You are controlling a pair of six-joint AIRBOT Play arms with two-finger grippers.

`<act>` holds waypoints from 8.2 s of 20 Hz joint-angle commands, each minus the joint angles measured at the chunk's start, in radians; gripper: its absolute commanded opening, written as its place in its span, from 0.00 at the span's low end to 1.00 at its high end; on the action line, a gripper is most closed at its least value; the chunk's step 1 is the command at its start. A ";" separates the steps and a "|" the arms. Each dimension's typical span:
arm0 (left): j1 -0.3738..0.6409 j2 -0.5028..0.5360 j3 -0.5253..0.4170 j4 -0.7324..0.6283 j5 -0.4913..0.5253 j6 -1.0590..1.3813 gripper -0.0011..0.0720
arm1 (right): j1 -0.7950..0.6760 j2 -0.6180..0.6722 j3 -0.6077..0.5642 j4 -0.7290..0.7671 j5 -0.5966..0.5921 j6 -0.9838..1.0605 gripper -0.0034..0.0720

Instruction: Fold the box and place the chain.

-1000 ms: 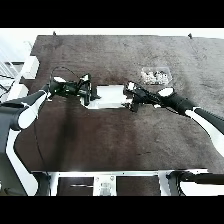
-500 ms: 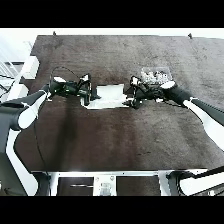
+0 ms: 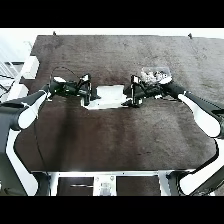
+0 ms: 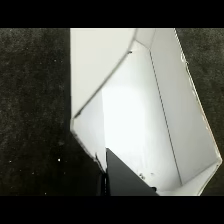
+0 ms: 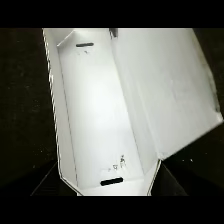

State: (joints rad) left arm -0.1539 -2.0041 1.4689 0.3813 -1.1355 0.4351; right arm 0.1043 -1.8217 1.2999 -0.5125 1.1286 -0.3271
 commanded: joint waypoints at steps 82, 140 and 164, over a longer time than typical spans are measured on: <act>0.114 0.144 0.208 -0.042 -0.389 -0.351 0.03 | 0.037 -0.163 0.143 -0.029 0.080 0.008 0.76; -0.029 0.325 -0.051 0.450 0.045 -0.544 0.97 | 0.037 -0.163 0.143 -0.029 0.080 0.008 0.76; -0.050 0.171 -0.051 0.348 0.073 -0.268 0.97 | 0.037 -0.163 0.143 -0.029 0.080 0.008 0.76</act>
State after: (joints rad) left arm -0.1963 -1.8256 1.4170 0.7498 -1.0679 0.1452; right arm 0.1406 -1.9846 1.4429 -0.5423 1.2087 -0.3191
